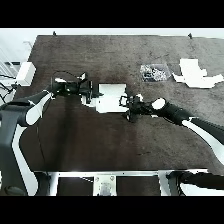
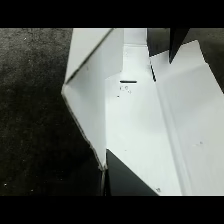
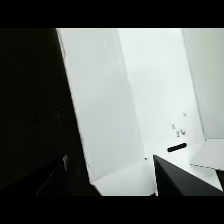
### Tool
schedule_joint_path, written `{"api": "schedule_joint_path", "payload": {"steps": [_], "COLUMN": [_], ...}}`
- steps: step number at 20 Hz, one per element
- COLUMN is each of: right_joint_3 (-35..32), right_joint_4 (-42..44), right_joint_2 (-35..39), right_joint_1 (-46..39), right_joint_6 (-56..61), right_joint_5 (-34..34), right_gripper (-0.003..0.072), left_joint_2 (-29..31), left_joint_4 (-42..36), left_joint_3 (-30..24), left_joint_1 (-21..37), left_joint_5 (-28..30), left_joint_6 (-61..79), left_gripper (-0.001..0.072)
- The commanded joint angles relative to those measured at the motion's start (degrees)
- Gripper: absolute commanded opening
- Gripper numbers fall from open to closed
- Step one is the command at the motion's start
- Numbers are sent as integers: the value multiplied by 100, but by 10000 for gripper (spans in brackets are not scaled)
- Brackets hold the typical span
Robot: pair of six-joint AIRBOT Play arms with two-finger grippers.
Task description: Fold the box and place the chain.
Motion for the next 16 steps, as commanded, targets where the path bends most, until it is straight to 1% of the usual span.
{"api": "schedule_joint_path", "payload": {"steps": [1,7,9,14,16], "right_joint_3": [199,483,584,761,815], "right_joint_4": [20,42,243,275,273], "right_joint_2": [11,85,79,-372,-415], "right_joint_1": [-50,-282,-321,-348,-367], "right_joint_6": [398,527,522,522,505], "right_joint_5": [-216,-229,-232,-140,-142], "right_gripper": [647,647,647,647,647], "left_joint_2": [-4,-4,-4,-4,-4], "left_joint_4": [2,2,2,2,2], "left_joint_3": [0,-2,-4,-4,-4], "left_joint_1": [0,0,-2,0,-2], "left_joint_5": [17,20,20,20,20], "left_joint_6": [-2,0,0,-2,-2], "left_gripper": [19,20,20,20,20]}}
